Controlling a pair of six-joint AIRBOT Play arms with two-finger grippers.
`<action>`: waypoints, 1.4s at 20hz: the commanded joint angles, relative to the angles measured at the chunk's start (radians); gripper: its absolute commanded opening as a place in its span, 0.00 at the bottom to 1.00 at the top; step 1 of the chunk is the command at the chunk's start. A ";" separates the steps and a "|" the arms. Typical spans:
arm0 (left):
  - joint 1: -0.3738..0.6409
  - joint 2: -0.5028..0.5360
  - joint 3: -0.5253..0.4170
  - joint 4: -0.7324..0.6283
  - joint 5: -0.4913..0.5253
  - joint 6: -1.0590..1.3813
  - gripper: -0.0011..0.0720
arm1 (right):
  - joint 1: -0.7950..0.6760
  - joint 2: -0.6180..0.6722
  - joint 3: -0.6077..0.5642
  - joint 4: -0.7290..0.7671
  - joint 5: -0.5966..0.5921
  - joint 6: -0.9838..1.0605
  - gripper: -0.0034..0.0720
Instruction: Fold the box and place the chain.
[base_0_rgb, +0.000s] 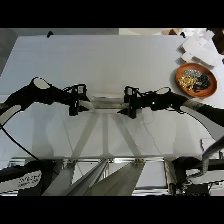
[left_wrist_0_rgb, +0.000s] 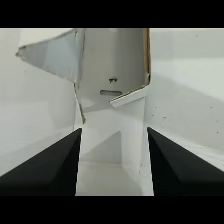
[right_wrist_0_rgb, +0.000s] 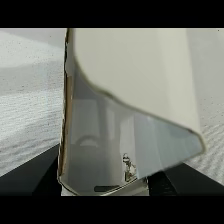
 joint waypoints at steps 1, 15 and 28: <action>0.009 -0.026 -0.001 -0.036 0.027 0.040 0.63 | 0.000 0.000 0.000 0.000 0.000 0.000 0.63; 0.005 -0.088 -0.001 -0.086 0.044 0.113 0.63 | 0.000 0.000 0.000 0.000 0.000 0.000 0.63; 0.006 -0.088 -0.001 -0.158 -0.058 0.264 0.47 | 0.000 0.000 0.000 0.000 0.000 0.000 0.63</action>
